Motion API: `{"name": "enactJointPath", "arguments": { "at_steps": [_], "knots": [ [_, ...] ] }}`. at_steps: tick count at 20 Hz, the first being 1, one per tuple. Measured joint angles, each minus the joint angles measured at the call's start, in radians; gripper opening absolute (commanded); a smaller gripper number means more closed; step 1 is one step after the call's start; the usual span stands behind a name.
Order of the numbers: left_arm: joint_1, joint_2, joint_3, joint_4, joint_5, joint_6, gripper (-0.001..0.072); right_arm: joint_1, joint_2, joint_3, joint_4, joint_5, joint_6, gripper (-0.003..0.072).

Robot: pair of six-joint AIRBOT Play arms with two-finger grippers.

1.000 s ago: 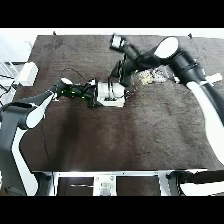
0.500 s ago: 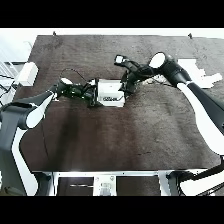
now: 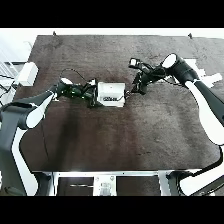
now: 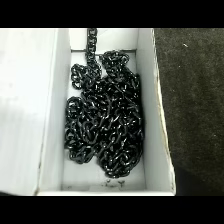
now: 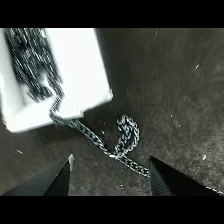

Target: Fold the box and place the chain.

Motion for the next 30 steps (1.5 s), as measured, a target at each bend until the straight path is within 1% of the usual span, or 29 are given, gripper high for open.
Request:
{"name": "enactJointPath", "arguments": {
  "at_steps": [4, 11, 12, 13, 14, 15, 16, 19, 21, 24, 30],
  "knots": [
    [0.000, 0.000, 0.000, 0.000, 0.000, 0.000, 0.0542, -0.013, -0.090, 0.012, -0.005, -0.028, -0.104, 0.0555],
    [0.000, 0.000, 0.000, 0.000, 0.000, 0.000, 0.0542, -0.016, -0.198, 0.060, 0.002, -0.043, -0.159, 0.0554],
    [0.000, 0.000, 0.000, 0.000, 0.000, 0.000, 0.0543, -0.017, -0.206, 0.063, 0.006, -0.042, -0.162, 0.0505],
    [0.000, 0.000, 0.000, 0.000, 0.000, 0.000, 0.0542, -0.018, -0.214, 0.065, 0.012, -0.039, -0.164, 0.0402],
    [0.000, 0.000, 0.000, 0.000, 0.000, 0.000, 0.0542, -0.018, -0.221, 0.066, 0.019, -0.033, -0.166, 0.0198],
    [0.000, 0.000, 0.000, 0.000, 0.000, 0.000, 0.0542, -0.016, -0.227, 0.068, 0.027, -0.034, -0.167, 0.0064],
    [0.000, 0.000, 0.000, 0.000, 0.000, 0.000, 0.0543, -0.015, -0.230, 0.069, 0.031, -0.035, -0.168, 0.0010],
    [0.000, 0.000, 0.000, 0.000, 0.000, 0.000, 0.0542, -0.014, -0.224, 0.078, 0.023, -0.003, -0.164, 0.0011],
    [0.000, 0.000, 0.000, 0.000, 0.000, 0.000, 0.0542, -0.022, -0.192, 0.083, 0.006, 0.057, -0.146, 0.0010],
    [0.000, 0.000, 0.000, 0.000, 0.000, 0.000, 0.0542, -0.022, -0.106, 0.087, 0.018, 0.089, -0.122, 0.0010],
    [0.000, 0.000, 0.000, 0.000, 0.000, 0.000, 0.0543, -0.011, 0.111, 0.090, 0.039, 0.108, -0.075, 0.0010]
  ]
}}
